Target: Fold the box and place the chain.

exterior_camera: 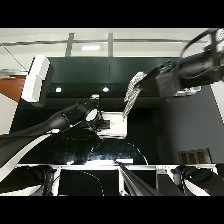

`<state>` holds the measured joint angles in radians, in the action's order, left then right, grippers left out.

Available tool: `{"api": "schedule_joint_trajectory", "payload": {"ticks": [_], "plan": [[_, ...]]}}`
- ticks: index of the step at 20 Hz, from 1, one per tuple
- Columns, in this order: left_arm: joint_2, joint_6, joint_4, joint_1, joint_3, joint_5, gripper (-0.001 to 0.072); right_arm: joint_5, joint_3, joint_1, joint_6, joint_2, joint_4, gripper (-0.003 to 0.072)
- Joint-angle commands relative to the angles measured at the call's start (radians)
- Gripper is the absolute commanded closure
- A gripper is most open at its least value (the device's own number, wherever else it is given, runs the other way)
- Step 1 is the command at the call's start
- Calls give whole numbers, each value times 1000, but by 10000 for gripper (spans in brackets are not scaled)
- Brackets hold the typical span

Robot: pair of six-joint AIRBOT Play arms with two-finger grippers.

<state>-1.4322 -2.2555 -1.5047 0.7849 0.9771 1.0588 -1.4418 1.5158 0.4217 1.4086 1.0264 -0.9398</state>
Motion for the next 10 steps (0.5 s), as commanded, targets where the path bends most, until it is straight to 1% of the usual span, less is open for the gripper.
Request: {"api": "schedule_joint_trajectory", "payload": {"ticks": [1, 6, 10], "plan": [[0, 0, -1, 0, 0, 0, 682, 73, -27, 96, 17, 26, -3, 649], [0, 0, -1, 0, 0, 1, 682, 92, -93, 111, 28, 35, -3, 649], [0, 0, 0, 0, 0, 1, 682, 97, -194, 156, 33, 35, -4, 649]]}}
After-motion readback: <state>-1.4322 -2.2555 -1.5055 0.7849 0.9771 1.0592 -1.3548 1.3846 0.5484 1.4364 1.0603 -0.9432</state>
